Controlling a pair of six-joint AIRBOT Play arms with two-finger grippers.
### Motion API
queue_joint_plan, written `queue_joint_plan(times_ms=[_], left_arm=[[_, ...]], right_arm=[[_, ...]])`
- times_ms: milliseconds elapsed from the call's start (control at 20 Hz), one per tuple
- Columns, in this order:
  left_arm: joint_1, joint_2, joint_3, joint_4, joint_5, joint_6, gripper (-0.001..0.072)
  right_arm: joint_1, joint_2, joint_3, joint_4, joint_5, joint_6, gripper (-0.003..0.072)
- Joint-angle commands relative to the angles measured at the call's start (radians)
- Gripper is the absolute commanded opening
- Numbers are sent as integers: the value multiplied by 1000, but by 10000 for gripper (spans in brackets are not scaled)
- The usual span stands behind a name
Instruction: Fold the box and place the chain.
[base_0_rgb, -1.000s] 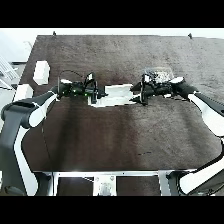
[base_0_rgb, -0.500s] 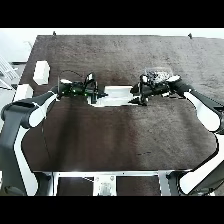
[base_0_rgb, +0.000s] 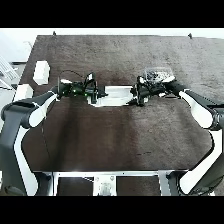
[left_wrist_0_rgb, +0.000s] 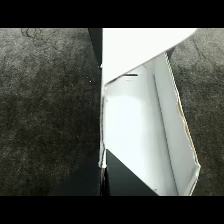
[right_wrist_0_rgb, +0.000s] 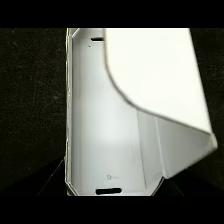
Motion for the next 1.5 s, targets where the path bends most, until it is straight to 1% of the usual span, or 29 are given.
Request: queue_joint_plan(times_ms=[0, 550, 650, 900, 1100, 1450], left_arm=[[0, 0, 0, 0, 0, 0, 21], [0, 0, 0, 0, 0, 0, 21], [0, 0, 0, 0, 0, 0, 21], [0, 0, 0, 0, 0, 0, 21], [0, 0, 0, 0, -1, 0, 21], [0, 0, 0, 0, -1, 0, 21]], right_arm=[[0, -18, 16, 1, 9, -12, 604], [-2, -63, 23, 89, 61, -76, 604], [-4, -74, 38, 91, 87, -76, 604], [-7, -91, 67, 91, 97, -91, 604], [-7, -129, 116, 90, 137, -90, 604], [-6, -145, 129, 87, 164, -80, 601]])
